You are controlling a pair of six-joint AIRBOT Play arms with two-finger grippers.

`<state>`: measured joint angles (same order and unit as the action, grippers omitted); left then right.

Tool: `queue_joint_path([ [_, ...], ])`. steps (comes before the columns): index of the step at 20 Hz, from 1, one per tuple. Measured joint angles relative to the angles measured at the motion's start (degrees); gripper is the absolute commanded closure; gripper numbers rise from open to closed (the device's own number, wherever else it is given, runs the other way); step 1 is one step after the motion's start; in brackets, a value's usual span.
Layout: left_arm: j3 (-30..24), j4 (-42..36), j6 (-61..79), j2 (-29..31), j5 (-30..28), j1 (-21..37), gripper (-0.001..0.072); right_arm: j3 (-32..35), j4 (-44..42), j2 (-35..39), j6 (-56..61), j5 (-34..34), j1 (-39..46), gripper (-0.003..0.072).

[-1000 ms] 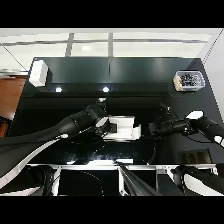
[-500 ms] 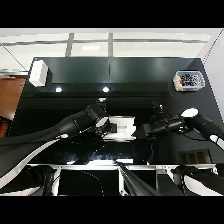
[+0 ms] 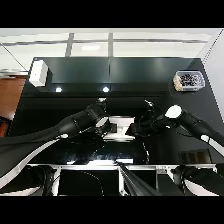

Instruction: Fold the box and place the chain.

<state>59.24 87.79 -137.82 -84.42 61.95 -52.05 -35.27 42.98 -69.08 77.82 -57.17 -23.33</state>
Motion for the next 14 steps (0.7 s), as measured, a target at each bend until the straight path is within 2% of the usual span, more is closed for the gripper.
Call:
queue_joint_path([
  [3,0.0,0.0,0.0,0.0,0.0,0.0,0.0679,-2.1,5.8,0.0,6.6,1.6,-3.0,0.0156],
  [5,0.0,0.0,0.0,0.0,0.0,0.0,0.0679,-3.7,10.9,0.0,11.3,2.0,-5.4,0.0252],
  [8,0.0,0.0,0.0,0.0,0.0,0.0,0.0679,-6.4,19.2,0.0,18.6,1.6,-9.3,0.0268],
  [9,0.0,0.0,0.0,0.0,0.0,0.0,0.0679,-7.3,22.0,-0.1,21.3,1.2,-10.5,0.0319],
  [14,0.0,0.0,0.0,0.0,0.1,0.0,0.0679,-11.0,31.2,-0.4,32.5,-0.7,-15.3,0.0330],
])
